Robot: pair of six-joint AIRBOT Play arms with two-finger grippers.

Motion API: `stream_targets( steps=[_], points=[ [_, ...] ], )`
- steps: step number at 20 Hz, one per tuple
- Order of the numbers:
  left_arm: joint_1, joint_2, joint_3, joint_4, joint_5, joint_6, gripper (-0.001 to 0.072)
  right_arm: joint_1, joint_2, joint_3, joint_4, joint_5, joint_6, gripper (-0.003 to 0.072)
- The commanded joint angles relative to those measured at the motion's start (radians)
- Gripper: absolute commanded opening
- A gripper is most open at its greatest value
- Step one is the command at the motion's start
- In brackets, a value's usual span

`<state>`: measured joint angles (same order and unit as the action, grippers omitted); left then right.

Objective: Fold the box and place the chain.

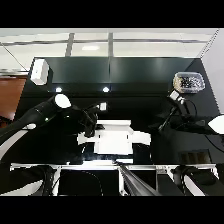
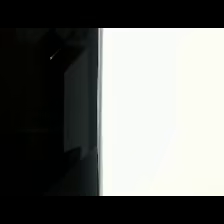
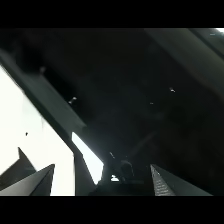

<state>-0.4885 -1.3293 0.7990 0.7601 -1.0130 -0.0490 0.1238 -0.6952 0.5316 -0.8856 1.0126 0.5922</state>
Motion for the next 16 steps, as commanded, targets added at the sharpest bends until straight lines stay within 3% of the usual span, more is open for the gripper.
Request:
stream_targets(
  steps=[1,8,16],
  points=[
    [-0.04,-0.064,-0.004,0.036,0.075,0.068,0.0026,0.069,-0.006,-0.036,-0.032,-0.015,-0.08,0.0684],
    [-0.033,-0.085,-0.004,0.035,0.082,0.037,0.0026,0.292,-0.011,-0.182,-0.031,-0.142,-0.171,0.0684],
    [-0.015,-0.084,-0.004,0.035,0.08,0.018,0.0026,0.494,-0.152,-0.187,-0.005,-0.213,-0.224,0.0684]
  ],
)
